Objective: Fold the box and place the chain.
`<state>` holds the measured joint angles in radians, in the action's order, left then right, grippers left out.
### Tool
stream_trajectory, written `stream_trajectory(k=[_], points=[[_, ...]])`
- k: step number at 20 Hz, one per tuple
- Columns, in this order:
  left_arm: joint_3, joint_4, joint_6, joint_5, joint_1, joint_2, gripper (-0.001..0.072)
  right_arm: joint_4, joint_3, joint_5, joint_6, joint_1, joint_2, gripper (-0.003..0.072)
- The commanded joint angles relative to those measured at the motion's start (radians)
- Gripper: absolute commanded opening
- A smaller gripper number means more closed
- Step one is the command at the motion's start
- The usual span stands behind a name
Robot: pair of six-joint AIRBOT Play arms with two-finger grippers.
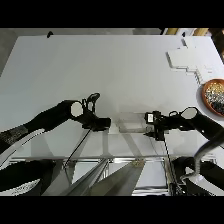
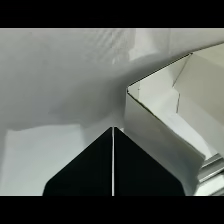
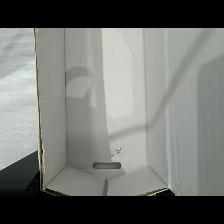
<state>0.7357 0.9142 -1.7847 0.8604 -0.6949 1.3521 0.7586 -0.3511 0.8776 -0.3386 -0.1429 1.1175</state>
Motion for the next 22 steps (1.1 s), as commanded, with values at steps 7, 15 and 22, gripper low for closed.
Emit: stream_trajectory(k=[7,15,22], points=[[0.002,-0.127,0.056,-0.03,-0.019,-0.056,0.0081,0.0,-0.001,0.0,0.0,0.0,0.0,0.0574],[0.018,-0.166,0.056,-0.102,-0.07,-0.059,0.0286,0.0,-0.001,0.0,0.0,0.0,0.0,0.0573],[0.019,-0.173,0.056,-0.153,-0.086,-0.059,0.0354,0.0,-0.001,0.0,0.0,0.0,0.0,0.0573]])
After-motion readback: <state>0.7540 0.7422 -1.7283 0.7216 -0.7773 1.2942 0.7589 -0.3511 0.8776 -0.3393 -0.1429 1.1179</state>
